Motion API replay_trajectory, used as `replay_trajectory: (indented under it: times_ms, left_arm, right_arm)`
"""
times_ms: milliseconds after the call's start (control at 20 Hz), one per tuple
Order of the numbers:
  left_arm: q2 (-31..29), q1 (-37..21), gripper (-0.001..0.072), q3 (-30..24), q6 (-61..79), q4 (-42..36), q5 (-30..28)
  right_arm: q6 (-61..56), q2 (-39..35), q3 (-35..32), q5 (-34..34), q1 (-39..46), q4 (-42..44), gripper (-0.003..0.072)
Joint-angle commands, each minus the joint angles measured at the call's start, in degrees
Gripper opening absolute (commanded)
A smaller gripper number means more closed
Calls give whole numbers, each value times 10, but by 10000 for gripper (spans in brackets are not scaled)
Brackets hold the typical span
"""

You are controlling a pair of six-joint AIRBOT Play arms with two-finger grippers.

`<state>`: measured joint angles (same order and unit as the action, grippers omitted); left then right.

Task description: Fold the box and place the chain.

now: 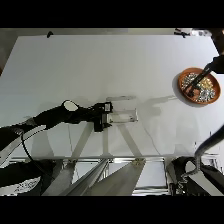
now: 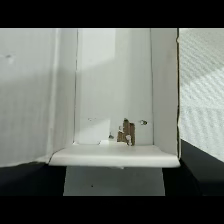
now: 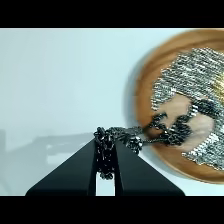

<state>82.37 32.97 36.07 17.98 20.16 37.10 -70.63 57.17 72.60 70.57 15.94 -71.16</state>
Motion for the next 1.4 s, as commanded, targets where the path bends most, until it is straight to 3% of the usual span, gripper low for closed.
replay_trajectory:
  times_ms: [0, 650, 1100, 1350]
  left_arm:
    - [0, 0, 152, 0, 0, 0, 0]
    - [0, 0, 152, 0, 0, 0, 0]
    - [0, 0, 152, 0, 0, 0, 0]
    - [0, 0, 152, 0, 0, 0, 0]
  right_arm:
    - [0, -50, 0, 37, -80, 14, 9]
    - [-77, -87, 0, 53, -356, -1, 9]
    - [-165, -74, -9, 1, -480, -41, 8]
    - [-188, -23, -64, -54, -537, -41, 8]
